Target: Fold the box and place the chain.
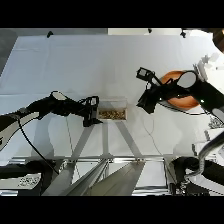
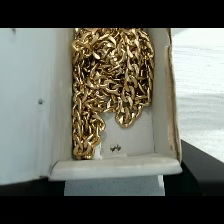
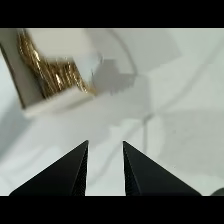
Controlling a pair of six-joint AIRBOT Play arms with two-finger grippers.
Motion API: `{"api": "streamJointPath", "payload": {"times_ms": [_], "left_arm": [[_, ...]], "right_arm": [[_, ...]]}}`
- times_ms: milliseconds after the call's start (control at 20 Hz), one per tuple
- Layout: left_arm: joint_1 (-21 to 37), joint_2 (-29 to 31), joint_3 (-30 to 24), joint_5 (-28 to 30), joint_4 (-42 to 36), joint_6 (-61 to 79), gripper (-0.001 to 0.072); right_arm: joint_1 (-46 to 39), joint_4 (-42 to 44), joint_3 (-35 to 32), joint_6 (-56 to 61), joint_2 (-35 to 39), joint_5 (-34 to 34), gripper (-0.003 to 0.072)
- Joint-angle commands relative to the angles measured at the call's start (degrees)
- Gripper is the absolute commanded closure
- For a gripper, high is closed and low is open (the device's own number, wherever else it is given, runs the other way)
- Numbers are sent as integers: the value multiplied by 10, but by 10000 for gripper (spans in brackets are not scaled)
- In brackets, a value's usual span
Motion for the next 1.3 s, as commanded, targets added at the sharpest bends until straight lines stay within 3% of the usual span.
{"api": "streamJointPath", "payload": {"times_ms": [0,300,650,800,1050,1250], "left_arm": [[0,0,0,0,0,0,496],[0,0,0,0,0,0,496],[0,0,0,0,0,0,496],[0,0,0,0,0,0,496],[0,1,0,0,0,0,496],[0,0,0,0,0,0,496]], "right_arm": [[-19,36,0,-191,-73,6,452],[-8,197,0,-335,-140,-3,445],[14,202,0,-385,-169,-5,465],[14,197,0,-384,-174,-6,672],[14,181,0,-366,-168,-12,673],[14,117,0,-291,-131,-25,674]]}}
